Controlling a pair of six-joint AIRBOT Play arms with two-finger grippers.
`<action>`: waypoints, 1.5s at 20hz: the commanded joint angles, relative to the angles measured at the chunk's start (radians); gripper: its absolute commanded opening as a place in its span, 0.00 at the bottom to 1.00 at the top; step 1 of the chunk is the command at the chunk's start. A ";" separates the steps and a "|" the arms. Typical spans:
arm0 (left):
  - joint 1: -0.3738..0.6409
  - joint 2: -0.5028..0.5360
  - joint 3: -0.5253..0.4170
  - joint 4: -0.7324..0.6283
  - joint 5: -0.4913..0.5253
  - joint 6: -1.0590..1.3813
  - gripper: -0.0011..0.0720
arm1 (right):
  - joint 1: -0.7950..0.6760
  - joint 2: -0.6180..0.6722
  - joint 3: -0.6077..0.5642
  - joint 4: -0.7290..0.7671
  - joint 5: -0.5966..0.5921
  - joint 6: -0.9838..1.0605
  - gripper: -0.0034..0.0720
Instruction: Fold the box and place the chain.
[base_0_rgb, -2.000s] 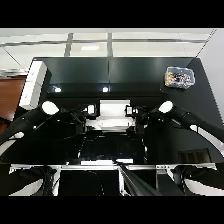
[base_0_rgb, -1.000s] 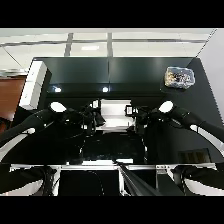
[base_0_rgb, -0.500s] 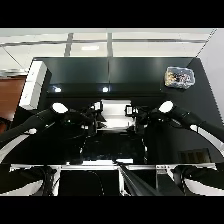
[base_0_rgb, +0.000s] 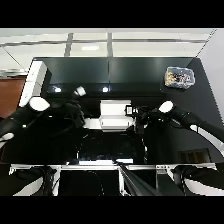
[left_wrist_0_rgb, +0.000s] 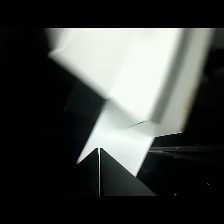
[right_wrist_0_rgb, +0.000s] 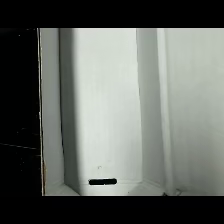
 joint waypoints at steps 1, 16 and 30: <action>0.177 0.037 0.001 0.122 -0.065 -0.589 0.05 | 0.000 0.000 0.000 -0.001 0.001 -0.001 0.35; 0.138 -0.341 -0.046 -0.294 -0.251 -0.662 0.04 | 0.000 0.000 0.000 -0.001 0.001 -0.001 0.35; 0.071 -0.341 0.085 -0.372 -0.361 -0.593 0.80 | 0.000 0.000 0.000 -0.001 0.001 -0.001 0.35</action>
